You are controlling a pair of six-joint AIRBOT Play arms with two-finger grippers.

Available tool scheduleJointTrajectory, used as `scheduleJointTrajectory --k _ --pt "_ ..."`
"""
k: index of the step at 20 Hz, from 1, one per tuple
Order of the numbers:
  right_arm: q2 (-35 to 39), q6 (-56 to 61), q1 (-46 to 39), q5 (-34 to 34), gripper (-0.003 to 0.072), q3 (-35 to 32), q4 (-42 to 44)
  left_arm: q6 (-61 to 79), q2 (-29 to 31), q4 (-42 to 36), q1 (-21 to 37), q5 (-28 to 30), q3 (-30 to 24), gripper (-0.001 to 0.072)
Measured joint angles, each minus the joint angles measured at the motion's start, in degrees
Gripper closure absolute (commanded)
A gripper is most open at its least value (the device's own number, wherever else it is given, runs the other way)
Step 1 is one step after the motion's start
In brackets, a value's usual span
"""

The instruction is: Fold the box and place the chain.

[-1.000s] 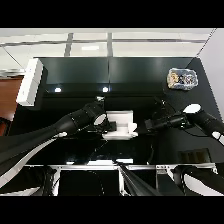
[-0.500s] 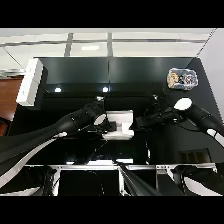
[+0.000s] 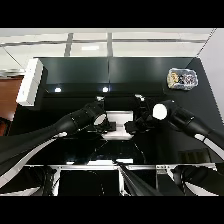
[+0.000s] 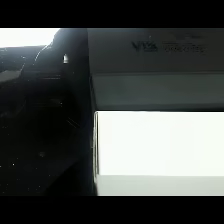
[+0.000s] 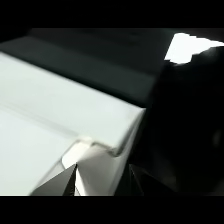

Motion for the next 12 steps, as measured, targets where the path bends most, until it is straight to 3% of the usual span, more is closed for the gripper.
scheduleJointTrajectory --k 4,6,12 --pt "-1.7 11.2 4.5 -0.7 0.0323 2.2 -9.9 -0.1 0.0 0.0 0.0 0.1 0.0 0.0682" --pt "-3.1 15.4 6.2 -0.4 0.0379 4.0 -13.8 0.0 0.0 0.0 0.0 0.1 0.0 0.0682" --pt "-6.2 24.7 8.3 1.4 0.0379 6.4 -19.1 -0.1 0.0 0.0 0.0 0.0 0.0 0.0681"
